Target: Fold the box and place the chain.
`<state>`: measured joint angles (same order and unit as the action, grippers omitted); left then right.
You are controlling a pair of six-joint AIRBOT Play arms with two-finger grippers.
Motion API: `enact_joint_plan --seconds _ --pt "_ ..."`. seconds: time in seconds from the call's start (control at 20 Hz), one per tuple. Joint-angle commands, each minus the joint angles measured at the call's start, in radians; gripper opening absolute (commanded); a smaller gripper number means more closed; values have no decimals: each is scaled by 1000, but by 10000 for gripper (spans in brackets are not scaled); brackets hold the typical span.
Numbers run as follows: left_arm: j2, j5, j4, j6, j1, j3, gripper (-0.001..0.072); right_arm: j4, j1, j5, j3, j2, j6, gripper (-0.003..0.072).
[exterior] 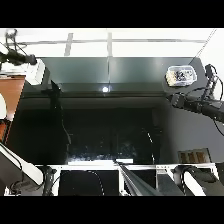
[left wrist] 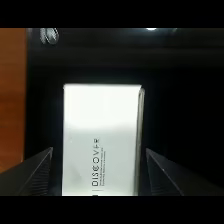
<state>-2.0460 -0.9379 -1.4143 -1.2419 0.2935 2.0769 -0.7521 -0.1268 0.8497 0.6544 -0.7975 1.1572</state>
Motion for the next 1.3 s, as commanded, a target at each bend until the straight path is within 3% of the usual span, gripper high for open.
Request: enact_joint_plan --seconds 0.0,0.1,0.2,0.3,0.4,0.55,0.6,0.7,0.85,1.25 --pt "123 -55 29 -114 -19 18 640 -11 41 -70 0 -7 6 16" --pt "215 -204 158 -147 -33 -6 35 -23 93 -98 5 -41 6 16" --pt "309 -300 298 -127 -61 -117 26 -41 135 -105 18 -113 6 16" --pt "439 -277 322 -106 -132 -308 26 -126 148 -154 18 -170 6 16" --pt "623 -135 322 -43 -226 -602 27 -254 148 -193 17 -200 6 16" --pt "919 198 316 -15 -338 -1102 27 -368 148 -187 17 -204 6 17" --pt "1006 276 319 -23 -351 -1240 27 -367 148 -188 17 -204 6 16" --pt "1139 334 322 -21 -349 -1421 27 -367 148 -188 17 -204 6 16" --pt "1236 328 293 -21 -337 -1513 28 -367 148 -188 17 -204 6 16" --pt "1242 329 305 -22 -338 -1515 28 -367 148 -188 17 -204 6 16"
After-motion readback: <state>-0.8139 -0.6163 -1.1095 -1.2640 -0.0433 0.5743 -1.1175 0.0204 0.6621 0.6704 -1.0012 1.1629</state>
